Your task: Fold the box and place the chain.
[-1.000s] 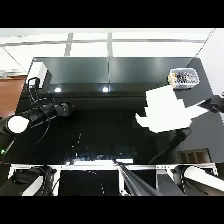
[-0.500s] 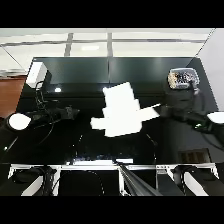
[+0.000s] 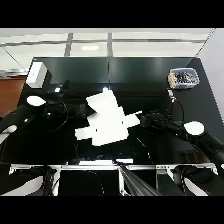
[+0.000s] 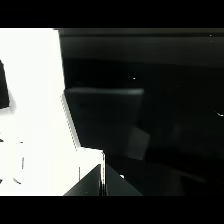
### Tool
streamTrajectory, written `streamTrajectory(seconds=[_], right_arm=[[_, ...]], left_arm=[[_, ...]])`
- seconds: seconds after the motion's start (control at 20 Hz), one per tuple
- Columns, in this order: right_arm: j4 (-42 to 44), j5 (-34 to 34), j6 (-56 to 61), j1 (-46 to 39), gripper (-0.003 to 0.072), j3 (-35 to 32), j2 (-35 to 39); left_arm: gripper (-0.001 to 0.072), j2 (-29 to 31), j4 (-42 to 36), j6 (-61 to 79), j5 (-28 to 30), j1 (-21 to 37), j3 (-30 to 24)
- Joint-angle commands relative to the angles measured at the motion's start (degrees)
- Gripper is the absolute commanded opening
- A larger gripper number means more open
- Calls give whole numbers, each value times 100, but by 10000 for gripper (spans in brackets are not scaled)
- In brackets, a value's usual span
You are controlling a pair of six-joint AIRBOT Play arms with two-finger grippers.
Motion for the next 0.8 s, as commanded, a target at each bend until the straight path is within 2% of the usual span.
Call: streamTrajectory(seconds=[0.0, 0.1, 0.25, 0.5, 0.55, 0.65, 0.7, 0.75], right_arm=[[7, -116, 20, 149, 14, -17, 7], [9, -111, 22, 149, 14, -15, 7], [9, -109, 22, 149, 14, -17, 7], [7, -109, 22, 149, 14, -17, 7], [7, -109, 22, 149, 14, -17, 7], [7, -101, 22, 149, 14, -17, 7], [7, -92, 22, 149, 14, -17, 7], [9, -87, 24, 149, 14, -17, 7]], left_arm=[[708, -929, -238, 664, -1003, 4, 341], [708, -1228, -315, 953, -1222, 63, 444], [707, -1357, -820, 2363, -1755, 149, 535], [665, -1637, -160, 2883, -2245, 149, 951], [564, -1766, 0, 2898, -2409, 118, 1078], [436, -2031, 155, 2896, -2669, 96, 1320], [393, -2170, 153, 2896, -2820, 96, 1429], [382, -2277, 155, 2896, -2909, 94, 1515]])
